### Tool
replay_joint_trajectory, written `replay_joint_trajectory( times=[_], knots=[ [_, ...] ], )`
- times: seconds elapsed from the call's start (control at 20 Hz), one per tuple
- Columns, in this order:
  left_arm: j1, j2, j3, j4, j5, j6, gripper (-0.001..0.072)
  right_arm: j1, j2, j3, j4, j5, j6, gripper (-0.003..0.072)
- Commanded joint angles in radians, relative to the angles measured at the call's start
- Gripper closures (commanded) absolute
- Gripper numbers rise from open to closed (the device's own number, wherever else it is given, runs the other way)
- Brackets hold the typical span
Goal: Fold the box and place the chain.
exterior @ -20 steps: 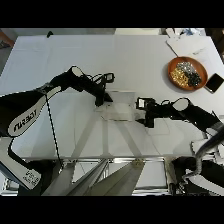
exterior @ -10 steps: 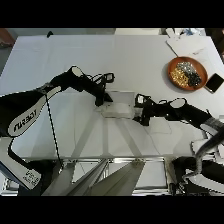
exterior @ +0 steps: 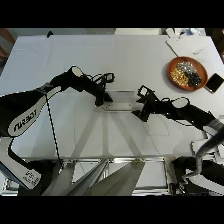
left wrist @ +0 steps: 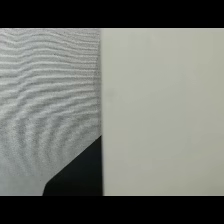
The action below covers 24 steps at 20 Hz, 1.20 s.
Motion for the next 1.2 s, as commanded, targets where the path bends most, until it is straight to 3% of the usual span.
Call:
replay_joint_trajectory(
  times=[0.0, 0.15, 0.5, 0.8, 1.0, 1.15],
  knots=[
    [0.000, 0.000, 0.000, 0.000, -0.001, 0.001, 0.0698, 0.000, 0.005, 0.003, -0.027, 0.015, 0.069, 0.0033],
    [0.000, 0.000, 0.000, 0.000, -0.001, 0.001, 0.0698, 0.000, 0.005, 0.004, -0.116, 0.082, 0.159, 0.0033],
    [0.000, 0.000, 0.000, 0.000, -0.001, 0.001, 0.0698, 0.000, 0.004, 0.012, -0.115, 0.059, 0.163, 0.0034],
    [0.000, 0.000, 0.000, 0.000, -0.001, 0.001, 0.0698, 0.000, -0.042, 0.095, -0.175, 0.075, 0.121, 0.0033],
    [0.000, 0.000, -0.001, 0.000, -0.001, 0.001, 0.0698, -0.037, -0.077, 0.146, -0.212, 0.176, 0.074, 0.0033],
    [0.000, 0.000, 0.000, 0.000, -0.001, 0.001, 0.0698, -0.075, -0.097, 0.171, -0.213, 0.184, 0.064, 0.0033]
  ],
)
